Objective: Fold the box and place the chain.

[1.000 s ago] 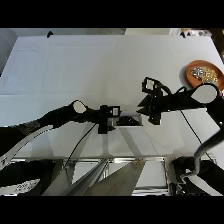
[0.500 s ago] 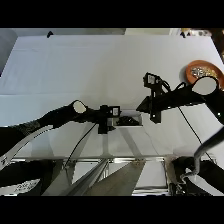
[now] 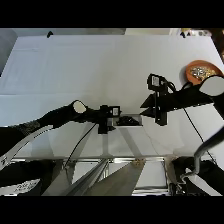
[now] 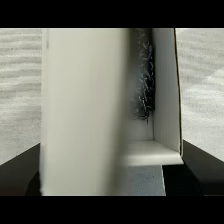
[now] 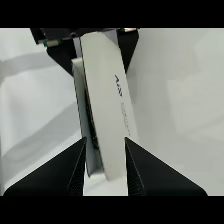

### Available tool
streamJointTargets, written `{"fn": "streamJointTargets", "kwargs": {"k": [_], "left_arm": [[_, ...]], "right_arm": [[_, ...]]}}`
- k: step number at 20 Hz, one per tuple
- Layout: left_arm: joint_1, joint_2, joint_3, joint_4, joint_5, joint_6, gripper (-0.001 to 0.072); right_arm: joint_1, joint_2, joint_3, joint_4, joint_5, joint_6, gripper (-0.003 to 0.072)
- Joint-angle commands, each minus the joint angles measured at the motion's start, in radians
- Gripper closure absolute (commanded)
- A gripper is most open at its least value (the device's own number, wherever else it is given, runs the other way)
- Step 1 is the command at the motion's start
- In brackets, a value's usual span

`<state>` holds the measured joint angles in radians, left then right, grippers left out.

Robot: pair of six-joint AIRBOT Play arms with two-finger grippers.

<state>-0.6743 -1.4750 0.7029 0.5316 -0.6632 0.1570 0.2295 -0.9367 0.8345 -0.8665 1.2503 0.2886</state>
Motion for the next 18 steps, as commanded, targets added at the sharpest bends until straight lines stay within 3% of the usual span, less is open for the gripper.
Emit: {"fn": "streamJointTargets", "kwargs": {"k": [1,5,12,18], "left_arm": [[0.000,0.001,0.000,0.000,0.000,0.000,0.0697],[0.000,0.001,0.000,0.000,0.000,0.000,0.0697],[0.000,0.001,0.000,0.000,0.000,0.000,0.0697],[0.000,0.001,0.000,0.000,0.000,0.000,0.0697]], "right_arm": [[0.037,0.126,-0.056,-0.098,-0.090,0.036,0.0405],[0.142,0.195,-0.200,-0.275,-0.273,0.045,0.0405],[0.154,0.180,-0.206,-0.314,-0.353,0.052,0.0410],[0.219,0.169,-0.208,-0.284,-0.366,0.022,0.0464]]}}
